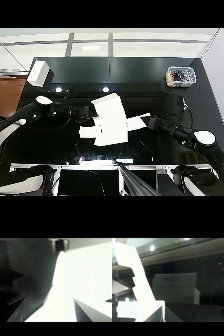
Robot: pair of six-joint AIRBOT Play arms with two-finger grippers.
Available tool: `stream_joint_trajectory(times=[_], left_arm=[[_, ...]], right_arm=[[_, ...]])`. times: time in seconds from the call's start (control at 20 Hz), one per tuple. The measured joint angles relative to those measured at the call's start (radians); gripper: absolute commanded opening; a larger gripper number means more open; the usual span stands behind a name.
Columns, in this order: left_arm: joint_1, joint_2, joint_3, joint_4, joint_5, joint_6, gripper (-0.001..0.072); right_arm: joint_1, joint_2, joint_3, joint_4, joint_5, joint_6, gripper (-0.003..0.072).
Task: Fold the box and place the chain.
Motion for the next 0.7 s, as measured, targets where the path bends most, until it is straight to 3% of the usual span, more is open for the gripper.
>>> stream_joint_trajectory(times=[0.4,0.5,0.55,0.65,0.7], left_arm=[[-0.006,-0.184,0.133,-0.095,-0.252,0.307,0.0698],[-0.002,-0.214,0.153,-0.103,-0.332,0.37,0.0653],[0.001,-0.226,0.161,-0.101,-0.364,0.395,0.0597],[0.011,-0.244,0.172,-0.085,-0.426,0.433,0.0593],[0.014,-0.25,0.176,-0.067,-0.443,0.447,0.0531]], right_arm=[[0.007,0.0,0.0,-0.002,0.021,0.0,0.0013],[0.007,0.0,0.0,-0.003,0.023,0.0,0.0013],[0.007,0.0,0.0,-0.006,0.024,0.0,0.0013],[0.007,0.0,0.0,-0.014,0.028,0.0,0.0013],[0.007,0.0,0.0,-0.017,0.028,0.0,0.0013]])
